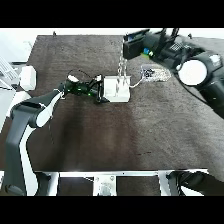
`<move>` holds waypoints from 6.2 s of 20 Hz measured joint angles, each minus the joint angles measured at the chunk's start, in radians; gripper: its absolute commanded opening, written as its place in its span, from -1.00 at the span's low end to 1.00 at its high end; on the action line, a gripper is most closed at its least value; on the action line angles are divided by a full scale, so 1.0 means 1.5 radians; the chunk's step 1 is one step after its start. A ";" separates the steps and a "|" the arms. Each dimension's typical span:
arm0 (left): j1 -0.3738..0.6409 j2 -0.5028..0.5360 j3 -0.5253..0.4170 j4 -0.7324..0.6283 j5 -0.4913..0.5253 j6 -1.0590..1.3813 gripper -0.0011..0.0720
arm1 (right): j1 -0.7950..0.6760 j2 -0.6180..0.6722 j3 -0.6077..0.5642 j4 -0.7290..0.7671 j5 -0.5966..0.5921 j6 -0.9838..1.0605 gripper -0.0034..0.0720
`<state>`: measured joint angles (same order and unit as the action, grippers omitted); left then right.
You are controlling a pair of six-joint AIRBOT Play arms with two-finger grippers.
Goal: Fold the box and place the chain.
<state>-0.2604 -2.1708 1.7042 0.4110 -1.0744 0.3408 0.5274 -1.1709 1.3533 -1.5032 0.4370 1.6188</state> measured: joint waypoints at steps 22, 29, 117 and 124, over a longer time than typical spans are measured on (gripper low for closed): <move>0.000 0.000 0.000 0.000 0.000 0.000 0.29 | -0.141 -0.184 -0.152 0.005 -0.111 0.088 0.15; 0.000 0.000 0.000 0.000 0.000 0.000 0.29 | -0.259 -0.275 -0.112 0.068 -0.096 0.077 0.32; 0.000 0.000 0.000 0.000 0.000 0.000 0.29 | -0.059 0.013 -0.048 0.011 -0.009 -0.072 -0.90; 0.000 0.000 0.000 0.000 0.000 0.000 0.29 | -0.032 -0.120 -0.049 0.025 -0.022 -0.054 -0.89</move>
<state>-0.2604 -2.1708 1.7042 0.4107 -1.0744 0.3408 0.4793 -1.3506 1.2797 -1.4651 0.4038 1.5379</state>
